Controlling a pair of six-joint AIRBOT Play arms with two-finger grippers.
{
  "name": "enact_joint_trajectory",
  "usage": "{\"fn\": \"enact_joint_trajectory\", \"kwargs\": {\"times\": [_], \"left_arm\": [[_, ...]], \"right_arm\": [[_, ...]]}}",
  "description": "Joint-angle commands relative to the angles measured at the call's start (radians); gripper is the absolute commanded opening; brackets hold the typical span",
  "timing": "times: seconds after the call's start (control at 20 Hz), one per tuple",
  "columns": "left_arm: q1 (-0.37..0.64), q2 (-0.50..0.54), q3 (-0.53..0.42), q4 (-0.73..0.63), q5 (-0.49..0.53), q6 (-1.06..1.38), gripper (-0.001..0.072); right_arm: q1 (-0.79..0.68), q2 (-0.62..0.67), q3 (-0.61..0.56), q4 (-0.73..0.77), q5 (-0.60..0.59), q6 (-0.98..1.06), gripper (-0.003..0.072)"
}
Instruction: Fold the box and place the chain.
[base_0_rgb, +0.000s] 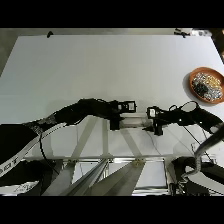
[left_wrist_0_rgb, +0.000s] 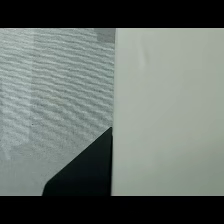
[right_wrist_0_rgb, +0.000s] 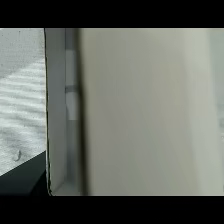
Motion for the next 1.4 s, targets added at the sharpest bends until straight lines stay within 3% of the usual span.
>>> {"fn": "enact_joint_trajectory", "kwargs": {"times": [0.0, 0.55, 1.35], "left_arm": [[0.0, 0.001, 0.001, 0.0, 0.0, 0.0, 0.001], [0.0, 0.001, 0.001, 0.0, 0.0, 0.0, 0.001], [0.0, 0.001, 0.001, 0.0, 0.0, 0.0, 0.001]], "right_arm": [[0.01, -0.001, -0.001, -0.011, -0.01, 0.002, 0.0434], [0.01, 0.002, 0.002, -0.011, -0.051, -0.002, 0.0406], [0.01, 0.023, 0.034, 0.013, -0.051, -0.002, 0.0434]]}}
